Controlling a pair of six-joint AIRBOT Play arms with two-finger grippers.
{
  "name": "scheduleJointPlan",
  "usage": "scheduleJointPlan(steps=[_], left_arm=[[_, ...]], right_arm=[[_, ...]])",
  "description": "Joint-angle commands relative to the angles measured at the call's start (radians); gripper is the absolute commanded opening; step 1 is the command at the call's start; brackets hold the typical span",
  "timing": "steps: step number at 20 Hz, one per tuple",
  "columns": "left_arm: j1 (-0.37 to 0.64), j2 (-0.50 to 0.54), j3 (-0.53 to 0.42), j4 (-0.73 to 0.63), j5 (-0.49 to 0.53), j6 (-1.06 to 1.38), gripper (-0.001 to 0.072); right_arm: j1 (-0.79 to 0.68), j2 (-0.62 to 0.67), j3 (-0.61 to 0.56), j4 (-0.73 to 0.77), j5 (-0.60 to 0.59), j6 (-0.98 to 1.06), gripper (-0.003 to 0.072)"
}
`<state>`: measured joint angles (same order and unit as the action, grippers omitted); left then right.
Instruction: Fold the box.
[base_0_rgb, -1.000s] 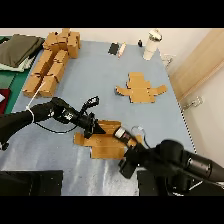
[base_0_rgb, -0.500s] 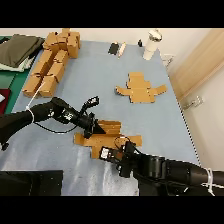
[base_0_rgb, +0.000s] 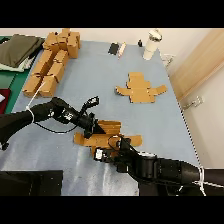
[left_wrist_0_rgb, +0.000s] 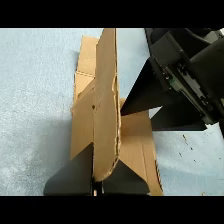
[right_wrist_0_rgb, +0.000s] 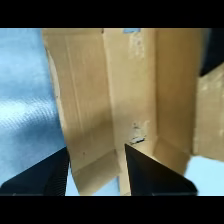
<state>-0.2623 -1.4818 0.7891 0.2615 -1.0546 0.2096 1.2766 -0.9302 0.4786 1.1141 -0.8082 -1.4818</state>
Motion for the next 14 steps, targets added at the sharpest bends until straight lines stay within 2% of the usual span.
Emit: scheduleJointPlan(steps=[1, 6, 11, 12, 14], left_arm=[[0.0, 0.0, 0.0, 0.0, 0.0, 0.0, 0.0012], [0.0, 0.0, 0.0, 0.0, 0.0, 0.0, 0.0012], [0.0, 0.0, 0.0, 0.0, 0.0, 0.0, 0.0012], [0.0, 0.0, 0.0, 0.0, 0.0, 0.0, 0.0012], [0.0, 0.0, 0.0, 0.0, 0.0, 0.0, 0.0012]], right_arm=[[0.001, -0.003, 0.013, -0.045, -0.005, 0.031, 0.0502], [0.001, -0.003, 0.013, -0.067, -0.002, 0.163, 0.0502], [0.001, -0.003, 0.013, -0.09, 0.008, 0.172, 0.0508], [-0.004, 0.0, 0.014, -0.094, 0.008, 0.18, 0.0716], [-0.051, 0.011, 0.014, -0.064, 0.023, 0.195, 0.0718]])
